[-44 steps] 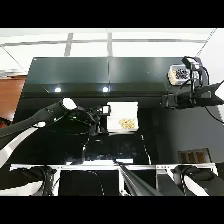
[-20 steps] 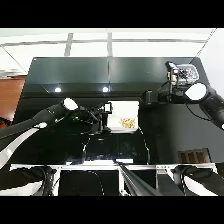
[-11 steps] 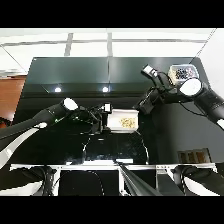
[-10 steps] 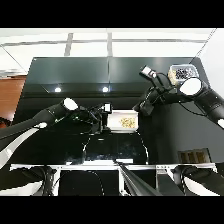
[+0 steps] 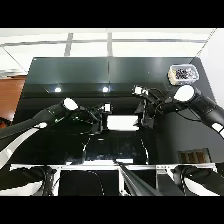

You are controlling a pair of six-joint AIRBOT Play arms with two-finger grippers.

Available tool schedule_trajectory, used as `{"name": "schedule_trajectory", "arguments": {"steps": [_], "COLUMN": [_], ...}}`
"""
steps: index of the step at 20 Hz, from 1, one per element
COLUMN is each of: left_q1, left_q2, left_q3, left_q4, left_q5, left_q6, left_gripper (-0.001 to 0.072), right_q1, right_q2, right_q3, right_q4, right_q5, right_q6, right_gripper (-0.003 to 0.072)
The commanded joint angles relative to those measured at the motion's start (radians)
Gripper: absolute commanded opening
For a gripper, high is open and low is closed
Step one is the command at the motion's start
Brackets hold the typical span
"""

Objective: Fold the box and place the chain.

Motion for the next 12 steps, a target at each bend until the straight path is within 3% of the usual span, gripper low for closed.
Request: {"name": "schedule_trajectory", "arguments": {"steps": [1,9,11,12], "left_q1": [0.0,0.0,0.0,0.0], "left_q2": [0.0,0.0,0.0,0.0], "left_q3": [0.001,0.001,0.001,0.001], "left_q4": [0.0,0.0,0.0,0.0], "left_q5": [-0.001,-0.001,-0.001,-0.001], "left_q6": [-0.001,-0.001,-0.001,-0.001], "left_gripper": [0.0364,0.0364,0.0364,0.0364], "right_q1": [0.003,0.003,0.003,0.003], "right_q2": [-0.004,-0.042,-0.042,-0.042], "right_q3": [-0.013,-0.024,-0.024,-0.024], "right_q4": [0.036,0.038,0.04,0.041], "right_q5": [0.008,-0.024,-0.029,-0.02], "right_q6": [-0.042,-0.042,-0.042,-0.042], "right_gripper": [0.0713,0.0712,0.0473,0.0452]}}
